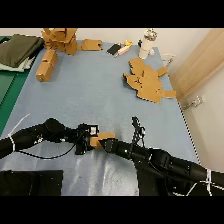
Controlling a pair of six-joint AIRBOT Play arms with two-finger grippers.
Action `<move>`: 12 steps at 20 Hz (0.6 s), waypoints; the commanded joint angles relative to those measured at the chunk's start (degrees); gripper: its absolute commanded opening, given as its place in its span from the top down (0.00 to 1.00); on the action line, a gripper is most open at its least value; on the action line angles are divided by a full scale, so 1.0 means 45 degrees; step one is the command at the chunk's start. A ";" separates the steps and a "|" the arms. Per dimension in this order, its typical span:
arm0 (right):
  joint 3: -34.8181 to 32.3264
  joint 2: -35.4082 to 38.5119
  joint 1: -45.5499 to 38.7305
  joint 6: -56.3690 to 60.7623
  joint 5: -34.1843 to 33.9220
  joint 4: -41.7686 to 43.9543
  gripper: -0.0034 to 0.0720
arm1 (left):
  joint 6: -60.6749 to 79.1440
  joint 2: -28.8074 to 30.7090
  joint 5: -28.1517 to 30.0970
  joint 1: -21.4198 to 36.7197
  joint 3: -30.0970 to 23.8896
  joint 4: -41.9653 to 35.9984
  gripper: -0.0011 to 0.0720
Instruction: Fold the box.
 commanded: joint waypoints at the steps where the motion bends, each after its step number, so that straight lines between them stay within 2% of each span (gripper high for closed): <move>1: 0.0369 -0.0248 0.0083 0.0019 -0.0325 -0.0262 0.95 | 0.0000 0.0005 0.0005 0.0000 -0.0010 0.0005 0.29; 7: 0.0758 -0.1579 0.0228 0.0049 -0.0296 -0.0257 0.95 | 0.0000 0.0005 0.0005 0.0000 -0.0010 0.0005 0.29; 12: 0.0753 -0.2055 0.0389 0.0049 -0.0457 -0.0257 0.95 | 0.0000 0.0005 0.0005 0.0000 -0.0010 0.0005 0.29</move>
